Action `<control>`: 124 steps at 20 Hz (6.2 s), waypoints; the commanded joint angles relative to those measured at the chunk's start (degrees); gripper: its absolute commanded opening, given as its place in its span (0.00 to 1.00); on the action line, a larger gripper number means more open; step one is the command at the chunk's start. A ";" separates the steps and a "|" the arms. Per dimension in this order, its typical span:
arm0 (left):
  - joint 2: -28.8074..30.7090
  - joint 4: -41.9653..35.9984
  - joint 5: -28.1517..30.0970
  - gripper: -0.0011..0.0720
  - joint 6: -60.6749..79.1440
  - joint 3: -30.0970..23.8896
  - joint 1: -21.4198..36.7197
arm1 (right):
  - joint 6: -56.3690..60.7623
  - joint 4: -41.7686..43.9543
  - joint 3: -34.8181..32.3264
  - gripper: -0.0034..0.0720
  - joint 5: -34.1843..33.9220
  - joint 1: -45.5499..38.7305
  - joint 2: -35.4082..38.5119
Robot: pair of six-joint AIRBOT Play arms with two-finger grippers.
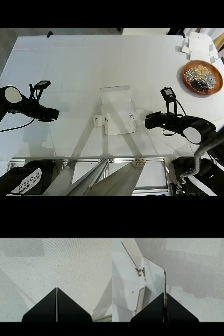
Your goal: Fold the box and place the chain.
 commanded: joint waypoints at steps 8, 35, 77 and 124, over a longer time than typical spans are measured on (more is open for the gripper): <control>-0.39 -10.69 12.48 0.70 7.04 0.00 -0.22 | 1.29 0.37 -0.02 0.06 -0.13 0.07 -0.15; -38.91 -52.04 -0.15 0.84 58.62 21.70 -18.97 | 1.05 0.28 -0.02 0.06 -0.11 0.07 -0.15; -14.97 -60.85 12.87 0.02 104.17 -3.21 -18.25 | -2.03 1.36 5.95 0.31 18.32 0.07 20.57; -21.11 -58.47 21.92 0.03 104.61 -3.17 -24.79 | -7.74 1.84 5.92 0.24 18.32 0.07 20.55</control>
